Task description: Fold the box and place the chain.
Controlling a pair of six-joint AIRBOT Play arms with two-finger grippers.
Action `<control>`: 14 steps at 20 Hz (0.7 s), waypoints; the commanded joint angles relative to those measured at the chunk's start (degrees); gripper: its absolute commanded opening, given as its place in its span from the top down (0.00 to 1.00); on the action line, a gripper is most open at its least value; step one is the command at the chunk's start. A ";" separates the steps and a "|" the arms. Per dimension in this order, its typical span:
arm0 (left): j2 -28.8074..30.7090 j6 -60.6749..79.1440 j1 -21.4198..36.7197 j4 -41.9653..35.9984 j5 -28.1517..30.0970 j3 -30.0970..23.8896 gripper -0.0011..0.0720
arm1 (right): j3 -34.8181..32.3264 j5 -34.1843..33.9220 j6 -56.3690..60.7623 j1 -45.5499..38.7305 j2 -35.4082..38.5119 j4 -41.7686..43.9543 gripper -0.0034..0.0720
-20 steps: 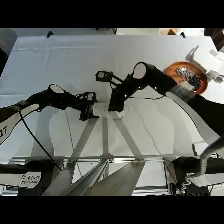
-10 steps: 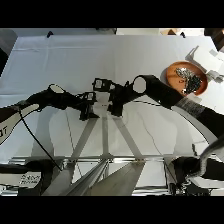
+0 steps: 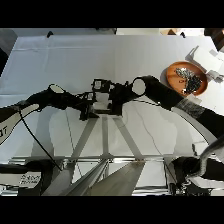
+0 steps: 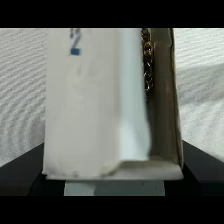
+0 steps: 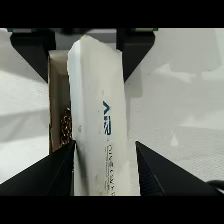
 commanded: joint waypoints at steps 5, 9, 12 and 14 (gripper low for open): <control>0.00 -0.02 -0.02 0.04 -0.02 0.02 0.70 | -2.19 1.62 0.13 0.07 0.04 0.28 0.44; 0.00 -0.04 0.00 0.04 -0.02 0.02 0.70 | -2.97 1.36 0.13 0.04 0.04 0.28 0.38; -0.02 -0.04 0.00 0.04 -0.02 0.02 0.70 | -2.97 0.59 0.20 0.04 0.04 0.26 0.39; -0.02 -0.02 0.00 0.04 -0.02 0.02 0.70 | -2.97 1.18 0.20 0.07 0.04 0.55 0.38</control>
